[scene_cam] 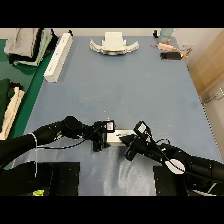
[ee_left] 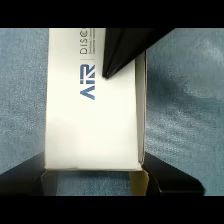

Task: Fold the box.

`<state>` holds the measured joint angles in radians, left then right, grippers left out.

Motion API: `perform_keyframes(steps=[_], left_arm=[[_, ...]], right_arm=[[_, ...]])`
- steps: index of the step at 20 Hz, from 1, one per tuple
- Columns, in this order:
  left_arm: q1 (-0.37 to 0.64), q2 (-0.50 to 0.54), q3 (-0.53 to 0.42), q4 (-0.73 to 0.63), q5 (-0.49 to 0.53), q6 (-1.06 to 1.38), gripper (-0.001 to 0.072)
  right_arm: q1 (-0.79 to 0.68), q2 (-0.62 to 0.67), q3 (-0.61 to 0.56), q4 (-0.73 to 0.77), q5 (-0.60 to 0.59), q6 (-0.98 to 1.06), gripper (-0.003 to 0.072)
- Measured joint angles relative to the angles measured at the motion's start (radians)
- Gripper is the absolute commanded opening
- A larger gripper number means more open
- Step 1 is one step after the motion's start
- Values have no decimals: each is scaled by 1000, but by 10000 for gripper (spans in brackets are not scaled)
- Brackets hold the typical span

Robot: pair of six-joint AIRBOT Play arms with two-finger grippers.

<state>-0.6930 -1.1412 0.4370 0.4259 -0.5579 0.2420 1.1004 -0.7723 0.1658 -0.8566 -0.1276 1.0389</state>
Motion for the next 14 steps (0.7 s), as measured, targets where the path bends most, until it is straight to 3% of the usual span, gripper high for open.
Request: perform_keyframes(steps=[6,14], left_arm=[[0,0,0,0,0,0,408],[0,0,0,0,0,0,408]], right_arm=[[-91,67,3,-2,31,-157,5],[-122,57,-17,-3,89,-220,5]])
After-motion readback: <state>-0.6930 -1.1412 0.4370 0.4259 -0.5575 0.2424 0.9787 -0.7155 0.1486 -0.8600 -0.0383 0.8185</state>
